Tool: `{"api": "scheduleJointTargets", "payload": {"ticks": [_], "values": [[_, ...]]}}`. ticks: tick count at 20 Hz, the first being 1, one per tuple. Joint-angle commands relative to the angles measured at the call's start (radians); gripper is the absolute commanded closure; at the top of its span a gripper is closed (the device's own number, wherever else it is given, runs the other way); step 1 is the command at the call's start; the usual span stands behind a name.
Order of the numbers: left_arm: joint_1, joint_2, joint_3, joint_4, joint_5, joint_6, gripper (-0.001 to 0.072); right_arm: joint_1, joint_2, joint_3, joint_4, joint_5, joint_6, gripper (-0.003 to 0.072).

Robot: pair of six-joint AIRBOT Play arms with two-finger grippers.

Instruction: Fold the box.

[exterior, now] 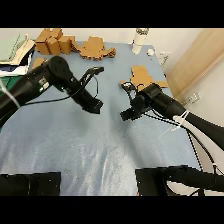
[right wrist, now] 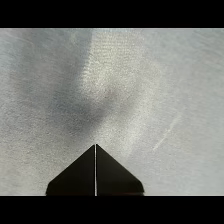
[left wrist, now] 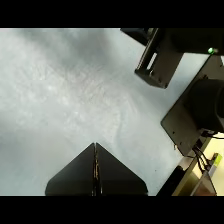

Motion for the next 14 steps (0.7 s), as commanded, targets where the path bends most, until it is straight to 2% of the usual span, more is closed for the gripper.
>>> {"api": "scheduleJointTargets", "payload": {"ticks": [1,3,5,9,14], "values": [[-0.012,0.116,-0.180,0.012,0.095,-0.005,0.0699,0.000,-0.001,0.001,0.000,0.000,0.000,0.0684],[-0.011,0.171,-0.265,0.013,0.146,-0.004,0.0697,0.000,-0.001,0.001,0.000,0.000,0.000,0.0683],[-0.011,0.195,-0.305,0.013,0.160,-0.001,0.0696,0.000,-0.001,0.001,0.000,0.000,0.000,0.0683],[-0.011,0.195,-0.306,0.011,0.086,-0.001,0.0696,0.000,-0.001,0.001,0.000,0.000,0.000,0.0684],[-0.011,0.195,-0.306,0.011,0.090,-0.001,0.0696,0.000,-0.001,0.001,0.000,0.000,0.000,0.0684]]}}
